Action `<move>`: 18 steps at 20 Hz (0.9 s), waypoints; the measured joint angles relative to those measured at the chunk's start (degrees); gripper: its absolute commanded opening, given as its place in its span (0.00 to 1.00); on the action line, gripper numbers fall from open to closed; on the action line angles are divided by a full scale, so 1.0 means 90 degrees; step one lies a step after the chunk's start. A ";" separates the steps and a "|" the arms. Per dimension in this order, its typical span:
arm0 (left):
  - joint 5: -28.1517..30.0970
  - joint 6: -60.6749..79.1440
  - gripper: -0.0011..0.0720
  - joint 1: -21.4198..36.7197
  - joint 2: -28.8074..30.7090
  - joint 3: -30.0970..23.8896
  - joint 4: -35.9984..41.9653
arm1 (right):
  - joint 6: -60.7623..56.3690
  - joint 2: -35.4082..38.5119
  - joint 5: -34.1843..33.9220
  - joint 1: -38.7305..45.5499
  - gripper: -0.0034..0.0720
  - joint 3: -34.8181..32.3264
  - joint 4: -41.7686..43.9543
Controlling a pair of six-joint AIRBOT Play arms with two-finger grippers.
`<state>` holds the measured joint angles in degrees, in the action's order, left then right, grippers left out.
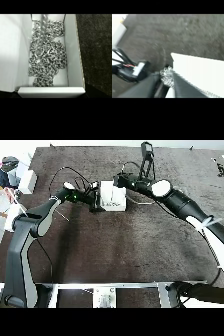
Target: Fold the box and place the chain.
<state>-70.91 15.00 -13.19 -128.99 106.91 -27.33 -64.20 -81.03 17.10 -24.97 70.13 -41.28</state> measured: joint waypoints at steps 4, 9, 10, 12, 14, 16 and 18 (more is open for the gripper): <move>-0.0002 0.0000 0.65 0.0000 0.0000 0.0000 -0.0002 | -0.0002 -0.0231 0.0299 0.0219 0.42 -0.0024 -0.0401; -0.0002 0.0000 0.65 0.0000 0.0000 0.0000 0.0000 | -0.0199 0.0024 0.0670 0.1336 0.48 -0.0886 -0.0685; -0.0002 0.0000 0.65 0.0000 0.0000 0.0000 -0.0002 | -0.0313 0.0051 0.0673 0.1666 0.57 -0.1088 -0.0709; -0.0002 0.0000 0.65 0.0000 0.0000 0.0000 0.0000 | -0.0493 0.0036 0.0668 0.2249 0.57 -0.1372 -0.0731; -0.0002 0.0000 0.65 0.0000 0.0000 0.0000 0.0000 | -0.0590 -0.0102 0.0639 0.2720 0.57 -0.1525 -0.0746; -0.0002 0.0000 0.65 0.0000 0.0000 0.0000 0.0000 | -0.0653 -0.0328 0.0542 0.2994 0.57 -0.1593 -0.0707; -0.0002 0.0000 0.65 0.0000 0.0000 0.0000 0.0000 | -0.0678 -0.0607 0.0459 0.3130 0.57 -0.1549 -0.0624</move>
<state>-70.94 15.00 -13.19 -128.99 106.91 -27.33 -70.30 -86.50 21.23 3.20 56.18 -46.89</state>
